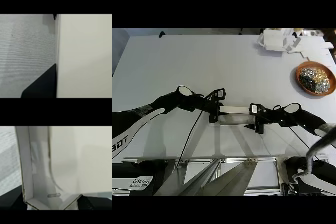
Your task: Fold the box and place the chain.
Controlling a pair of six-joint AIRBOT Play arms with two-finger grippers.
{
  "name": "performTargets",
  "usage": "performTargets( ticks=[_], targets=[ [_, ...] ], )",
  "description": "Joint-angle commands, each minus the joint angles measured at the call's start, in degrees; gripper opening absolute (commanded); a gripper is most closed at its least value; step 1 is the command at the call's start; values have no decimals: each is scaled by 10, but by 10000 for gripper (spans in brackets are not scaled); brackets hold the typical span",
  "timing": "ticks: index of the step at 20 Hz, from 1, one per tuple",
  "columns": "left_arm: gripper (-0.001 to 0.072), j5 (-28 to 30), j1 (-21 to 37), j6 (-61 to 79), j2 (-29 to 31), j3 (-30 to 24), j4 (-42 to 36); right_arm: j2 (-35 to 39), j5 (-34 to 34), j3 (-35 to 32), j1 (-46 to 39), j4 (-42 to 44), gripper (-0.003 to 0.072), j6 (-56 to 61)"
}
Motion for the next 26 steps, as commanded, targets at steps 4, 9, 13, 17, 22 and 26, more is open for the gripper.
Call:
performTargets(
  ticks=[4,9,13,17,22,26],
  targets=[
    [11,2,0,-1,0,0,0,-4,-7,0,0,8,389,-13],
    [11,2,0,-1,0,0,0,-4,-8,0,0,0,410,-13],
    [11,2,0,-1,0,0,0,-4,-10,0,0,0,411,-12],
    [11,2,0,-1,0,0,0,-4,-10,0,0,0,411,-12],
    [11,2,0,-1,0,0,0,-4,-10,0,0,0,411,-13],
    [11,2,0,-1,0,0,0,-4,-10,0,0,0,411,-12]
  ],
)
